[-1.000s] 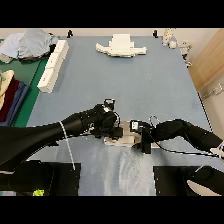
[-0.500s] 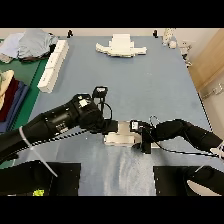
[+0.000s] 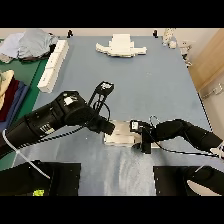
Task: Fold the box.
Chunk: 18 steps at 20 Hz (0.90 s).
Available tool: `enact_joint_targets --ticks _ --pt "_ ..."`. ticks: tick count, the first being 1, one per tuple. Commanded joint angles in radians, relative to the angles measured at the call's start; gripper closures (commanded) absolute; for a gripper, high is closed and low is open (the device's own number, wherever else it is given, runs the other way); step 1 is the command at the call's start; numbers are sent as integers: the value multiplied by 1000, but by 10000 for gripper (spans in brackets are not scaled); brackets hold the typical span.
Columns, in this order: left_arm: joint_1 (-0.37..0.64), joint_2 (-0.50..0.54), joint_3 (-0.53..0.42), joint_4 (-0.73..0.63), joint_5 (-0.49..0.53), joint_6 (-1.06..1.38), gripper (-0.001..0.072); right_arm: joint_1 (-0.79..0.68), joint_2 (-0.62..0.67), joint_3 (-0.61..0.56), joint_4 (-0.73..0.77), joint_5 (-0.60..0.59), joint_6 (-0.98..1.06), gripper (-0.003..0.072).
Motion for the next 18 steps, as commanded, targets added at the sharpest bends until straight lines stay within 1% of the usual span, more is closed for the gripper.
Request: enact_joint_targets --ticks 1,4,5,6,8,9,12,14,16,18 --pt "119 66 -67 -127 46 460 699 1 -1 -1 0 0 0 192" --pt "319 170 -208 -435 76 1223 694 1 0 -1 0 0 0 192" --pt "390 190 -254 -521 76 1447 428 1 -1 -1 0 0 0 192" --pt "453 198 -302 -601 101 1611 15 1 0 -1 0 0 0 192" --pt "542 192 -391 -719 147 1827 16 1 0 -1 0 0 0 192" --pt "568 182 -434 -774 181 1928 16 1 0 -1 0 0 0 192" --pt "588 126 -541 -901 270 2223 16 1 0 -1 0 0 0 192" --pt "576 64 -577 -980 317 2342 16 1 0 -1 0 0 0 192" --pt "558 2 -581 -1025 348 2380 17 1 -1 -1 0 0 0 192" --pt "544 -39 -580 -1080 374 2408 16 1 0 -1 0 0 0 192"
